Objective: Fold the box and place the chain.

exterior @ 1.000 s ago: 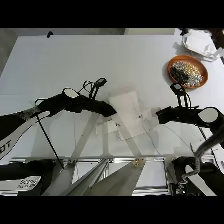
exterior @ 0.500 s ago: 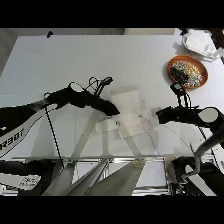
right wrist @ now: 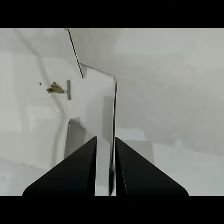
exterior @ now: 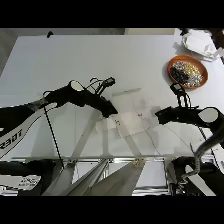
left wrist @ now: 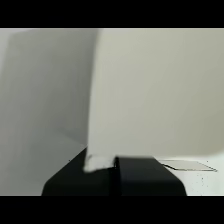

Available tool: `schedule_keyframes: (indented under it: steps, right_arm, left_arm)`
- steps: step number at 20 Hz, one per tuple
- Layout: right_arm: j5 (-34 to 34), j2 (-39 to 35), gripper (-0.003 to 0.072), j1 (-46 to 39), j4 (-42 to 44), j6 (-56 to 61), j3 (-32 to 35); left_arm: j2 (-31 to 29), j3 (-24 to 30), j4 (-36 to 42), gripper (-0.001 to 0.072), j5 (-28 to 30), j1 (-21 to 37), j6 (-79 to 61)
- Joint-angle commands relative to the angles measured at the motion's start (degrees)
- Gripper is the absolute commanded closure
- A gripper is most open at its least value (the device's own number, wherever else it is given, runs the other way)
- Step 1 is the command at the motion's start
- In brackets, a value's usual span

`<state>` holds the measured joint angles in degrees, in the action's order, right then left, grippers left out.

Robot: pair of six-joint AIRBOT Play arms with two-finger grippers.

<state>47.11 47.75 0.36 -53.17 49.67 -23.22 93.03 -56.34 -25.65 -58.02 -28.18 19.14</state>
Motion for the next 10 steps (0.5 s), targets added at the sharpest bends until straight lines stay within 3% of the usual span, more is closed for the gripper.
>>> schedule_keyframes:
  steps: [1,4,6,10]
  right_arm:
    - [5.01,-0.76,0.0546,0.04,1.46,0.04,-2.21]
    - [14.51,-2.14,0.0396,0.04,0.57,0.07,-7.78]
    - [20.79,-3.58,0.0387,0.04,0.39,0.07,-10.82]
    - [28.87,-7.91,0.0387,0.04,-0.37,0.07,-12.15]
  left_arm:
    - [-4.66,-0.04,-2.47,0.0704,-0.63,-0.09,-3.93]
    - [-10.54,-0.02,-9.11,0.0707,-2.38,-0.13,-2.71]
    - [-14.51,0.59,-12.09,0.0711,-2.36,-0.61,-0.42]
    - [-25.24,6.21,-15.65,0.0711,5.05,-6.16,-0.33]
